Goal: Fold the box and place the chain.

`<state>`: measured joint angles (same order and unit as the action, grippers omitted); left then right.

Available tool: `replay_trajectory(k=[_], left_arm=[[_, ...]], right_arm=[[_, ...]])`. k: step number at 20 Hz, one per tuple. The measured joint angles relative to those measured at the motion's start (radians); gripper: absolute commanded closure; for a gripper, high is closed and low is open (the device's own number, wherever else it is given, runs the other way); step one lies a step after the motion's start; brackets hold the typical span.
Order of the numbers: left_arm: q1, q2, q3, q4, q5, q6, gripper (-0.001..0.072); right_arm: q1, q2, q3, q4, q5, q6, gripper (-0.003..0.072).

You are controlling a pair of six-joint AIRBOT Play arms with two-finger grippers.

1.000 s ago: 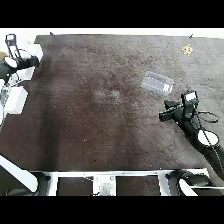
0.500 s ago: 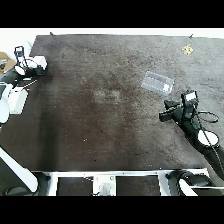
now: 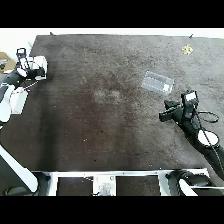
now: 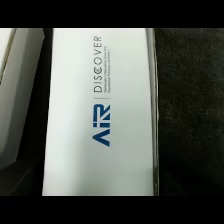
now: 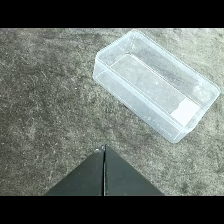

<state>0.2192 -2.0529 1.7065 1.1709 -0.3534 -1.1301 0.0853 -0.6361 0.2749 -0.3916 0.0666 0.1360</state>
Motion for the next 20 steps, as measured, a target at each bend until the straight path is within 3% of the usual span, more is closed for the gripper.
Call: replay_trajectory(k=[4,7,13,14,15,16,17,20], left_arm=[[0.001,0.0,0.026,-0.003,-0.037,0.004,-0.0004],[0.003,0.006,0.101,0.002,-0.129,0.004,-0.0004],[0.024,0.133,0.255,0.005,-0.285,-0.03,0.0002],[0.026,0.171,0.271,0.005,-0.308,-0.035,0.0148],[0.027,0.209,0.281,0.005,-0.332,-0.044,0.0403],[0.028,0.251,0.289,0.005,-0.362,-0.049,0.0591],[0.029,0.29,0.295,0.002,-0.387,-0.051,0.0695],[0.031,0.416,0.303,-0.033,-0.45,-0.058,0.0702]], right_arm=[[0.0,0.0,0.0,0.0,0.0,-0.001,0.0684],[0.0,0.0,0.0,0.0,0.0,-0.001,0.0684],[0.0,0.0,0.0,0.0,-0.003,-0.001,0.0684],[0.0,0.0,0.0,0.0,-0.005,-0.001,0.0684],[0.0,0.0,0.0,0.0,-0.008,-0.001,0.0684],[0.0,0.0,0.0,0.0,-0.012,-0.001,0.0684],[0.0,0.0,0.0,0.0,-0.014,-0.001,0.0684],[0.0,0.0,0.0,-0.001,-0.019,-0.001,0.0684]])
